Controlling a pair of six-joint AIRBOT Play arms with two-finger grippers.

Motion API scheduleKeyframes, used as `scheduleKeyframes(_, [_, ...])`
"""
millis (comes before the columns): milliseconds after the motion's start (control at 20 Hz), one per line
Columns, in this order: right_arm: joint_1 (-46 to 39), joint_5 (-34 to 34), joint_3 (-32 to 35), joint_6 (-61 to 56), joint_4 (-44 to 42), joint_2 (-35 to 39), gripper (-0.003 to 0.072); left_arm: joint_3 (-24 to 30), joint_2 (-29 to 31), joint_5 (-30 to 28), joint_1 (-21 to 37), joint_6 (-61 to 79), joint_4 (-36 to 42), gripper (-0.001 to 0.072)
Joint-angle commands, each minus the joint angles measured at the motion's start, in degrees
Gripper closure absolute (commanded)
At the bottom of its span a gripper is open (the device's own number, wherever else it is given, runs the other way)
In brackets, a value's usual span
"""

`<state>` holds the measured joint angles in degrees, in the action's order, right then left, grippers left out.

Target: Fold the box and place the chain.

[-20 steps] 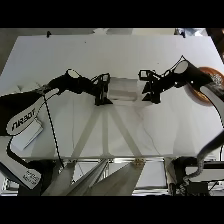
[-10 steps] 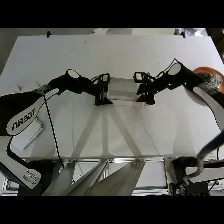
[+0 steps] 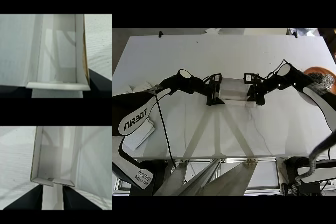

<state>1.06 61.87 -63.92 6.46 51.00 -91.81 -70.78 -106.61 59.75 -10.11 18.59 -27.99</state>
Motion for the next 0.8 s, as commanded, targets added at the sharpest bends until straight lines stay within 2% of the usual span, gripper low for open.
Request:
scheduleKeyframes(0, [0.07,-0.11,0.00,-0.68,-1.79,-0.35,0.0453,-0.04,0.02,0.00,0.00,0.02,0.02,0.0194])
scheduleKeyframes(300, [0.07,-1.42,0.00,-0.68,-5.68,-0.42,0.0457,-0.04,0.02,0.00,0.00,0.02,0.02,0.0194])
scheduleKeyframes(400, [0.07,-1.62,0.00,-0.68,-6.16,-0.42,0.0540,-0.04,0.04,0.00,0.00,0.02,0.02,0.0194])
scheduleKeyframes(500, [0.07,-1.33,0.00,-0.68,-6.73,-0.42,0.0556,-0.04,0.02,0.00,0.00,0.02,0.02,0.0194])
scheduleKeyframes(550, [0.07,-1.09,0.00,-0.68,-7.02,-0.42,0.0638,-0.04,0.04,0.00,0.00,0.02,0.04,0.0194])
scheduleKeyframes(600, [0.07,-0.94,0.00,-0.68,-7.32,-0.42,0.0675,-0.04,0.02,0.00,0.00,0.02,0.02,0.0194])
scheduleKeyframes(650, [0.07,-0.94,0.00,-0.70,-7.61,-0.42,0.0674,-0.04,0.04,0.00,0.00,0.02,0.02,0.0194])
scheduleKeyframes(700, [0.07,-1.03,0.00,-1.62,-7.78,-0.42,0.0630,-0.04,0.04,0.00,0.00,0.02,0.02,0.0194])
scheduleKeyframes(750, [0.07,-1.05,0.00,-2.43,-7.74,-0.42,0.0535,-0.04,0.02,0.00,0.00,0.02,0.04,0.0194])
